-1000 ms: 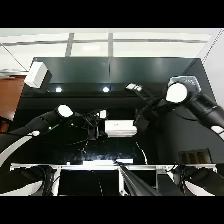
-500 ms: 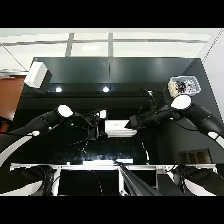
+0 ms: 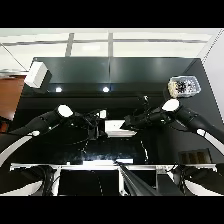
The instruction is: Fold the box and place the chain.
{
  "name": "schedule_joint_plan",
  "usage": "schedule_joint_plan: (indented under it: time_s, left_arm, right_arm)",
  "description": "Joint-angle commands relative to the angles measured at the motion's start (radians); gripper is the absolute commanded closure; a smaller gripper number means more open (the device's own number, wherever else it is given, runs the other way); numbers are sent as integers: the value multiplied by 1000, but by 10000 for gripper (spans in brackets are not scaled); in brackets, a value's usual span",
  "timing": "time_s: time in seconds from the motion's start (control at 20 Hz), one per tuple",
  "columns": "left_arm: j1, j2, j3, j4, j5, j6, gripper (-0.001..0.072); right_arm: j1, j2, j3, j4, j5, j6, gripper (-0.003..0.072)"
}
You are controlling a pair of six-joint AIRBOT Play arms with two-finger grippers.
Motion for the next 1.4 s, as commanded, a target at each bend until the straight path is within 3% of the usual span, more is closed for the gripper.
schedule_joint_plan:
  time_s: [0.0, 0.5, 0.8, 0.85, 0.9, 0.95, 1.2, 1.35]
  left_arm:
    - [-1, -1, -1, 0, 0, 0, 296]
    - [-1, -1, -1, 0, 0, 0, 295]
    - [0, 4, 0, 1, 5, 1, 287]
    - [0, 10, 0, 3, 5, 0, 273]
    - [2, 21, 0, 15, 5, 0, 85]
    - [3, 38, 0, 21, 15, -27, 4]
    - [6, 200, 0, 237, 8, -258, 2]
    - [11, 293, 0, 237, -78, -314, 2]
  right_arm:
    - [2, -30, -2, -43, -23, 11, 663]
    - [-1, -32, 22, -15, 3, -46, 663]
    - [-112, 145, 143, -29, 129, -56, 663]
    - [-159, 183, 143, -32, 153, -54, 663]
    - [-212, 221, 143, -39, 181, -52, 664]
    - [-258, 253, 143, -55, 208, -39, 664]
    - [-444, 374, 143, -208, 328, 0, 664]
    - [-492, 391, 143, -236, 338, 0, 663]
